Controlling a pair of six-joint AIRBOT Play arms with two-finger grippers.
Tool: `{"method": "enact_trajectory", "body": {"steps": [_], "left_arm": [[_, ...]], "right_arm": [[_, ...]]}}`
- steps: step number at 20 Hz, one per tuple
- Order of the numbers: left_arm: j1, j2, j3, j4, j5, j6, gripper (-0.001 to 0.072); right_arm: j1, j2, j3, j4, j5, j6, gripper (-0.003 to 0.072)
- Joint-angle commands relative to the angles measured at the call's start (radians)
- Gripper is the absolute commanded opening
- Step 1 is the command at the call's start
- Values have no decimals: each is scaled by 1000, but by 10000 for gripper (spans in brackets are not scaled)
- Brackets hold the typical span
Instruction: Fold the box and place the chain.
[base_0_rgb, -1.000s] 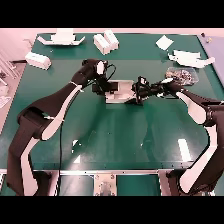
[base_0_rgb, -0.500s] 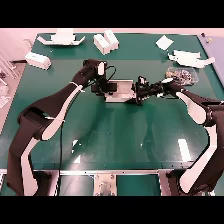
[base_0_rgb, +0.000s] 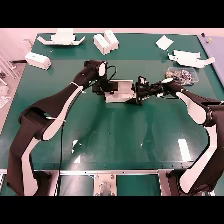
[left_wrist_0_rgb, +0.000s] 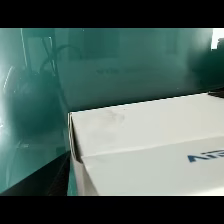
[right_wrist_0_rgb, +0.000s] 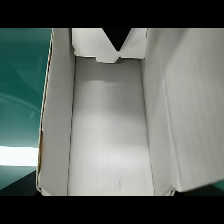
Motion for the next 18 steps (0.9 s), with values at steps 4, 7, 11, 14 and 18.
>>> {"method": "enact_trajectory", "body": {"steps": [4,7,11,14,18], "left_arm": [[0,-6,0,2,3,-3,422],[0,-18,0,2,-7,-7,361],[0,-18,1,19,-6,-12,361],[0,-18,1,31,-16,-29,360],[0,-18,1,35,-27,-34,220]], "right_arm": [[-1,1,0,0,0,0,555],[-1,1,0,0,0,0,555],[-1,1,0,0,0,0,555],[-1,1,0,0,0,0,555],[-1,1,0,0,0,0,555]]}}
